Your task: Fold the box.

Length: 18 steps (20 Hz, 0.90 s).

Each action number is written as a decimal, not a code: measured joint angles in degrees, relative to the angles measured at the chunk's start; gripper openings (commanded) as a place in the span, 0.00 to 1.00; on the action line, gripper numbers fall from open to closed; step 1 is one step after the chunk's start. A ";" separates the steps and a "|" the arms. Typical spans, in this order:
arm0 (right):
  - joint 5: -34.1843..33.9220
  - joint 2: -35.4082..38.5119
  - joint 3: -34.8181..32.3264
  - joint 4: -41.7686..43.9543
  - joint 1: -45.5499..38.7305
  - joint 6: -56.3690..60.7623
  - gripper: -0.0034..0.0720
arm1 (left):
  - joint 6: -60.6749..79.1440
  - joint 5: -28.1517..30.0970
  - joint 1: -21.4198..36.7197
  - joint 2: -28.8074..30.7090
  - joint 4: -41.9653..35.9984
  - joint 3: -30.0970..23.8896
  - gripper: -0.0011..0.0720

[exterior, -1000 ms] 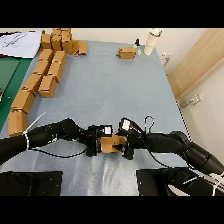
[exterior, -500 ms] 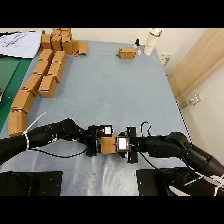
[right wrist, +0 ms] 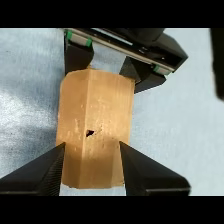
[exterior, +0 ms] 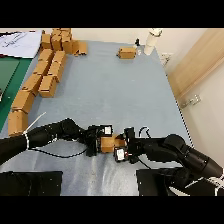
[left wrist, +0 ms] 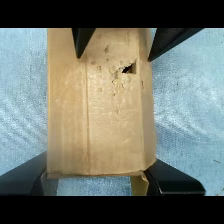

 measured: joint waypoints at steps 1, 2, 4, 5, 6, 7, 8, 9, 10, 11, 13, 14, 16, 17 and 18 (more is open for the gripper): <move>0.68 0.00 -0.35 -0.13 0.13 0.00 0.77 | 0.00 0.00 0.00 0.00 0.00 0.00 0.72; 1.29 0.00 -0.61 -0.24 0.33 -0.02 0.77 | 0.00 0.00 0.00 0.00 0.00 0.00 0.72; 2.21 0.00 -0.94 -0.70 0.37 -0.04 0.76 | -0.02 0.00 0.00 0.00 0.00 -0.02 0.72; 2.40 0.00 -1.03 -0.92 0.46 -0.07 0.68 | -0.02 0.00 0.00 0.00 0.00 -0.02 0.72; 2.73 0.00 -1.14 -1.25 0.48 -0.09 0.66 | -0.02 0.00 0.00 0.00 -0.02 0.00 0.72; 2.80 0.00 -1.18 -1.44 0.52 -0.09 0.66 | -0.04 0.00 0.00 0.00 -0.02 -0.02 0.72; 2.93 0.00 -1.20 -1.70 0.59 -0.13 0.64 | -0.04 0.00 0.00 0.00 -0.02 0.00 0.72; 3.04 0.00 -1.25 -1.73 0.59 -0.17 0.59 | -0.04 0.00 0.00 0.00 -0.02 -0.02 0.72; 3.08 0.00 -1.25 -1.92 0.59 -0.17 0.57 | -0.07 0.00 0.00 0.00 -0.07 0.00 0.72; 3.08 0.02 -1.25 -2.03 0.63 -0.17 0.53 | -0.07 -0.02 0.00 0.00 -0.07 -0.02 0.72; 3.08 0.20 -1.27 -2.34 1.03 -0.17 0.52 | -0.11 0.00 0.00 0.00 -0.07 -0.02 0.72; 3.15 0.42 -1.25 -2.47 1.29 -0.13 0.51 | -0.11 0.00 0.00 0.00 -0.07 -0.02 0.72; 3.17 1.07 -1.27 -2.64 1.75 -0.11 0.49 | -0.09 0.00 0.00 0.00 -0.07 -0.02 0.72; 3.17 1.57 -1.27 -2.60 1.88 -0.02 0.49 | -0.09 0.00 0.00 0.00 -0.04 -0.02 0.72; 3.17 2.10 -1.27 -2.67 1.99 0.00 0.49 | -0.09 0.00 0.00 0.00 -0.04 -0.02 0.72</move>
